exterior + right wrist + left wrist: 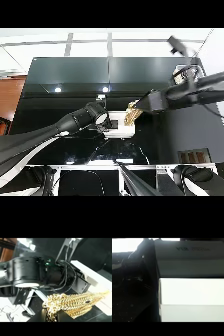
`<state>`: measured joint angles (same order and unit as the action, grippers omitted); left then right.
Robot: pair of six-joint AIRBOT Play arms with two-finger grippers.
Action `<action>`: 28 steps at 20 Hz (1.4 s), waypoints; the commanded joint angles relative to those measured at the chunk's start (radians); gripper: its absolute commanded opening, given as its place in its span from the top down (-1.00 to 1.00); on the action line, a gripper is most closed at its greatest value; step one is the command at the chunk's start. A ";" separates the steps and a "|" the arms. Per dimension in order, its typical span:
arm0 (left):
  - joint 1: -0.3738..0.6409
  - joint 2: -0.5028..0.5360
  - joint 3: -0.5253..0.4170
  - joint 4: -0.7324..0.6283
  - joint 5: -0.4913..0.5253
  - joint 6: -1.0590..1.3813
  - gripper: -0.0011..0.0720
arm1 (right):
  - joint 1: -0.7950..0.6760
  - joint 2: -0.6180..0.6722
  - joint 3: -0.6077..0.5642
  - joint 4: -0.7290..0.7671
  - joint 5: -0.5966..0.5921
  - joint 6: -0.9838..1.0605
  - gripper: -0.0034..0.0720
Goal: Fold the box and place the chain.
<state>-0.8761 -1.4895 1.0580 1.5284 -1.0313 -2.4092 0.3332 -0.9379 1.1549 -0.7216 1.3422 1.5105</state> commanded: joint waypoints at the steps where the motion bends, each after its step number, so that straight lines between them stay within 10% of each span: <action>1: 0.001 0.000 0.000 0.000 0.000 0.000 0.90 | 0.060 -0.034 -0.130 -0.013 -0.112 -0.001 0.90; 8: 0.001 0.000 0.000 0.000 0.002 0.000 0.90 | 0.074 -0.101 -0.302 -0.102 -0.261 0.000 0.82; 10: 0.001 0.000 0.000 0.000 0.003 0.000 0.90 | 0.071 -0.101 -0.301 -0.101 -0.263 0.000 0.18; 19: 0.001 0.000 0.005 0.004 0.012 -0.015 0.90 | -0.341 -0.012 -0.247 -0.282 -0.020 -0.080 0.18; 20: 0.000 0.001 0.016 0.009 0.005 -0.023 0.75 | -0.363 -0.013 -0.248 -0.286 0.003 -0.099 0.18; 22: -0.002 0.001 0.063 0.028 -0.035 -0.020 -0.46 | -0.381 -0.013 -0.248 -0.317 0.020 -0.106 0.18; 28: -0.002 0.185 0.081 0.137 -0.232 0.280 -0.59 | -0.383 -0.013 -0.248 -0.343 -0.039 -0.105 0.18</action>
<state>-0.8791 -1.3933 1.1465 1.5909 -1.1648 -2.2509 -0.0395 -0.9516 0.9062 -1.0435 1.3327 1.4097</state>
